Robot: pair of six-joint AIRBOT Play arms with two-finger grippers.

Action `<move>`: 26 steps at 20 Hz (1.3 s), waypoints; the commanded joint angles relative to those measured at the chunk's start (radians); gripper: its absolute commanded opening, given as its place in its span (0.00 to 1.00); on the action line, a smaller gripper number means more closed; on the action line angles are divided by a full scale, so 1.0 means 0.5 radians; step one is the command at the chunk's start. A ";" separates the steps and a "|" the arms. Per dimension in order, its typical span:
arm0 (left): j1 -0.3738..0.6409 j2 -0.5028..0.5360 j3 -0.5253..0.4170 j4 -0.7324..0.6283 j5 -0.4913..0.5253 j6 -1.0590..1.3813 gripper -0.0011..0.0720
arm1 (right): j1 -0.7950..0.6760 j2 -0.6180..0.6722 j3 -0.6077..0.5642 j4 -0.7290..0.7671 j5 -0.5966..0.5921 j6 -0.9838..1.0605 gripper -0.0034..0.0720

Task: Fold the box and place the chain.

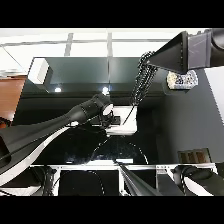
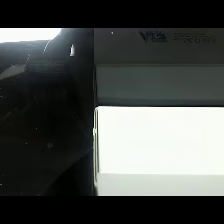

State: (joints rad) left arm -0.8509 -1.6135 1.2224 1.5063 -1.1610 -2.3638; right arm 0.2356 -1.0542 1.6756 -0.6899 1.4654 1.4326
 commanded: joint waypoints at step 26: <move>0.000 -0.001 0.000 0.001 0.002 0.001 0.06 | 0.305 -0.017 -1.737 -0.353 -1.012 0.060 0.06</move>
State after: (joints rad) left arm -0.8509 -1.6135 1.2224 1.5063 -1.1610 -2.3638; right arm 0.3859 -1.0607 0.8829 -0.8570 1.0653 1.4490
